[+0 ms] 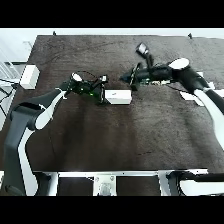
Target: Fold the box and place the chain.
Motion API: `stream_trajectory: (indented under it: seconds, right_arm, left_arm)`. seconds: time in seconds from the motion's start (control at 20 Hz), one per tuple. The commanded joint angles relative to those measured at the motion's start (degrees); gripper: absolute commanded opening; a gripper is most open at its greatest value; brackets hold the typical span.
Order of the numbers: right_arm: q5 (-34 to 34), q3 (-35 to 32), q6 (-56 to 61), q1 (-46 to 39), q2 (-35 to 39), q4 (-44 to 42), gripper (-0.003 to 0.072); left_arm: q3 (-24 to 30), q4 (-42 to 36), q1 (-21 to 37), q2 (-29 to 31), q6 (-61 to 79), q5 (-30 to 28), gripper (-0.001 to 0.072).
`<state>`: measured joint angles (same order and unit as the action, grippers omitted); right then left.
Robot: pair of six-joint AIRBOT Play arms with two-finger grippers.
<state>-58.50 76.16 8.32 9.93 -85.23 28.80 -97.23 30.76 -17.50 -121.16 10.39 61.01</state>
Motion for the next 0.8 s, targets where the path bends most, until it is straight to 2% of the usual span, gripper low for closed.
stream_trajectory:
  seconds: [0.0, 0.3, 0.45, 0.6, 0.65, 0.7, 0.75]
  right_arm:
    - [6.2, -6.7, 3.6, -0.7, 11.2, -0.7, 0.0007]
    - [16.6, -27.8, 8.4, -0.8, 26.4, -0.9, 0.0008]
    - [19.9, -37.4, 9.7, -0.8, 30.6, -1.2, 0.0008]
    - [22.1, -43.0, 9.7, -0.8, 32.1, -3.0, 0.0009]
    - [22.1, -43.8, 9.7, -0.8, 32.1, -3.1, 0.0008]
    - [22.1, -44.3, 9.7, -0.8, 32.2, -3.1, 0.0009]
    - [22.1, -44.4, 9.7, -0.8, 32.2, -3.1, 0.0009]
  left_arm:
    - [0.0, 0.0, 0.0, 0.0, 0.0, 0.1, 0.0472]
    - [-0.1, 0.0, 0.0, 0.0, 0.0, 0.1, 0.0472]
    - [-0.1, -0.7, 0.0, 0.0, 0.0, 0.2, 0.0472]
    - [-0.1, -2.2, 0.0, 0.0, -1.2, 1.9, 0.0455]
    - [-0.1, -3.5, 0.0, 0.2, -2.6, 2.6, 0.0126]
    - [-0.3, -3.7, 0.1, 0.8, -3.0, 4.0, 0.0022]
    - [-0.8, -3.7, 0.4, 1.4, -5.0, 5.1, 0.0021]
